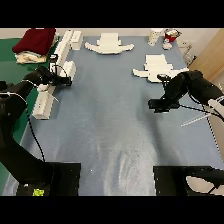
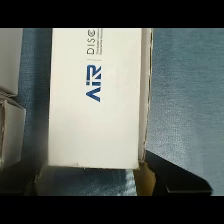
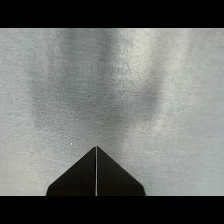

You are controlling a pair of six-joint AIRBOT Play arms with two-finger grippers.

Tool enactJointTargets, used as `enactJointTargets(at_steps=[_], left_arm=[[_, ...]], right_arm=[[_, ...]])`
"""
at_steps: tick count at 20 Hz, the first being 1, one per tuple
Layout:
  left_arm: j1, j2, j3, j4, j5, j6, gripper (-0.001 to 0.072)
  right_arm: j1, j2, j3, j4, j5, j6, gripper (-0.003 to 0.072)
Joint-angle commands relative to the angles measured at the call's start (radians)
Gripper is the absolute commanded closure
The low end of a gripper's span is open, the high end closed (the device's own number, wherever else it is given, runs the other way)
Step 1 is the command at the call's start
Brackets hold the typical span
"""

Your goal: Fold the box.

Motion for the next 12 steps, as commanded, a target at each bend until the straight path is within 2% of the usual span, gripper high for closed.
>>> enactJointTargets(at_steps=[1, 7, 12], left_arm=[[-0.001, 0.001, 0.001, -0.001, -0.006, 0.000, 0.0009], [0.001, 0.052, 0.002, 0.000, -0.049, 0.000, 0.0009], [0.002, 0.156, 0.002, 0.006, -0.109, 0.000, 0.0009]], right_arm=[[0.000, -0.001, 0.001, 0.000, 0.000, 0.000, 0.0680], [0.000, -0.001, 0.001, 0.000, 0.000, 0.000, 0.0680], [0.000, -0.001, 0.001, 0.000, 0.000, 0.000, 0.0680]])
